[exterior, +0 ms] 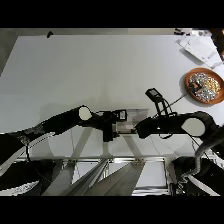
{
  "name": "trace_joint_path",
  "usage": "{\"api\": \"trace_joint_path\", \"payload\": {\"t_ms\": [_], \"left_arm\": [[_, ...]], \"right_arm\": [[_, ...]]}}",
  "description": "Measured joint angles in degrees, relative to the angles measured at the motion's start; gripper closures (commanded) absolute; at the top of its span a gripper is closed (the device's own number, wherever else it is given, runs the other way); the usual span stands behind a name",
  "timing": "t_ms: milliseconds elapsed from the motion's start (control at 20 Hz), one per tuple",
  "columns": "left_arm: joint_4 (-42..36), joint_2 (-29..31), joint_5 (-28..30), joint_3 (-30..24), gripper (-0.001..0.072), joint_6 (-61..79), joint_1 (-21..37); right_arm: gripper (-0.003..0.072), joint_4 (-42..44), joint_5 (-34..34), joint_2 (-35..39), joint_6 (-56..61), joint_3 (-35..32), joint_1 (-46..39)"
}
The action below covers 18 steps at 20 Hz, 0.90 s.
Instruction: Fold the box and place the chain.
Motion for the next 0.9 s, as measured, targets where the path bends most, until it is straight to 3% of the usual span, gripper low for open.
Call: {"api": "trace_joint_path", "payload": {"t_ms": [300,600,900], "left_arm": [[0.00,0.00,-0.02,0.00,0.0433,0.00,0.00],[0.00,0.00,-0.02,0.00,0.0433,0.00,0.00],[0.00,0.00,-0.02,0.00,0.0433,0.00,0.00]], "right_arm": [[0.0453,-1.81,-2.25,-5.57,0.83,-0.02,1.53],[0.0454,-2.25,-1.99,-4.15,0.98,-0.04,0.61],[0.0455,-7.43,4.37,8.46,0.83,-0.04,-11.13]]}}
